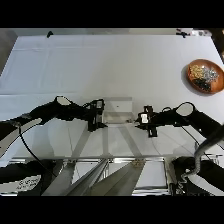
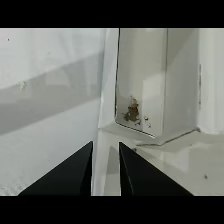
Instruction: Fold the box and place the chain.
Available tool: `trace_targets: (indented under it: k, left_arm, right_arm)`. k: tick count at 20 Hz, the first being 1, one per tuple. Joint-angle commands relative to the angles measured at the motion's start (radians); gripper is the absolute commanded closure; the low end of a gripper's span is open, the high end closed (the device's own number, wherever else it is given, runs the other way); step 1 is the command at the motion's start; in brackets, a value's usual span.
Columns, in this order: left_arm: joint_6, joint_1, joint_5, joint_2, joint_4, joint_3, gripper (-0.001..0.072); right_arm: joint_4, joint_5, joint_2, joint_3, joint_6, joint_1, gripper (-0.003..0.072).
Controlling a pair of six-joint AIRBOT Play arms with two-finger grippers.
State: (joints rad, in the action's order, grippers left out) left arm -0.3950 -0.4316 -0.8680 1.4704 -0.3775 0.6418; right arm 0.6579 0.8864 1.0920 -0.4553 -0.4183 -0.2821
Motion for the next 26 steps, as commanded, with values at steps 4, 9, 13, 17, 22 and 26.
trace_targets:
  k: [4, 9, 13, 17, 22, 26]
  left_arm:
    - [-0.001, 0.0, 0.0, -0.001, 0.0, 0.0, 0.0434]
    - [-0.001, 0.0, 0.0, -0.001, 0.0, 0.0, 0.0434]
    - [0.0, 0.0, 0.0, -0.001, 0.0, 0.0, 0.0434]
    - [0.0, 0.0, 0.0, -0.001, 0.0, 0.0, 0.0434]
    - [0.0, 0.0, 0.0, -0.001, 0.0, 0.0, 0.0434]
    - [-0.001, 0.0, 0.0, -0.001, 0.0, 0.0, 0.0434]
  right_arm:
    - [0.002, -0.014, 0.016, 0.0, 0.051, 0.028, 0.0529]
    - [-0.021, -0.016, 0.016, 0.0, 0.051, 0.047, 0.0529]
    - [-0.095, -0.066, 0.018, 0.0, 0.037, 0.047, 0.0529]
    - [-0.167, -0.084, 0.041, 0.0, -0.04, 0.04, 0.0529]
    - [-0.166, -0.084, 0.097, 0.0, -0.062, -0.013, 0.0531]
    - [-0.167, -0.086, 0.127, 0.0, -0.062, -0.016, 0.0583]
